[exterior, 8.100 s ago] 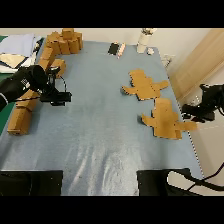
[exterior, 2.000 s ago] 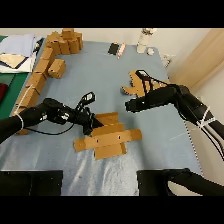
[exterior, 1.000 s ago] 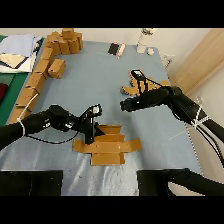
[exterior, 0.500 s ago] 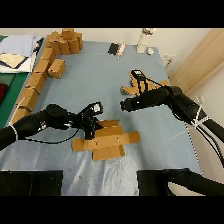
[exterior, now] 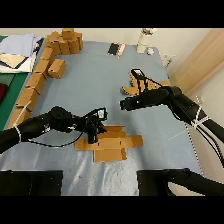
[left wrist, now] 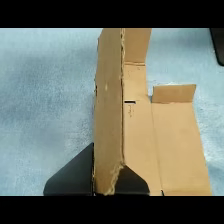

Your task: Fold the box.

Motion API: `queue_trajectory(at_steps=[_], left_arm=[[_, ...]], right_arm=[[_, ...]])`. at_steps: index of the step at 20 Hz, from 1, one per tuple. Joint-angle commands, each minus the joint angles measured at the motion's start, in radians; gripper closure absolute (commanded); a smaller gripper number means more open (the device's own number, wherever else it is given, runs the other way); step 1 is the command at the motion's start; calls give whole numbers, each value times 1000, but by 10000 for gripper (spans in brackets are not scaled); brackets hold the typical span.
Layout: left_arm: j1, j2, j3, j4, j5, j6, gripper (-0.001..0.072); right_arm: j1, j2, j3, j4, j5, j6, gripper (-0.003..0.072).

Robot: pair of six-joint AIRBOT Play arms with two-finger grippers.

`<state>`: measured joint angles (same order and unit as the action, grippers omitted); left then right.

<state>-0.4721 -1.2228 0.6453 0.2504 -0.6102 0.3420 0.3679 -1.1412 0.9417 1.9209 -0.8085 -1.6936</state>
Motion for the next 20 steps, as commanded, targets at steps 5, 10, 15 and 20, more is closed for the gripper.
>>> queue_trajectory(at_steps=[5, 10, 15, 20], left_arm=[[-13, -16, -3, -3, -3, 4, 698], [-13, -30, -3, 4, -37, -25, 698], [-13, -30, -3, 8, -39, -56, 698], [-13, -30, -2, 8, -68, -55, 698]], right_arm=[[2, 0, 1, 5, 5, 0, 683], [2, 0, 1, 5, 3, 0, 683], [2, 3, 2, -14, -87, 10, 684], [55, 53, 1, -423, -496, 374, 684]])
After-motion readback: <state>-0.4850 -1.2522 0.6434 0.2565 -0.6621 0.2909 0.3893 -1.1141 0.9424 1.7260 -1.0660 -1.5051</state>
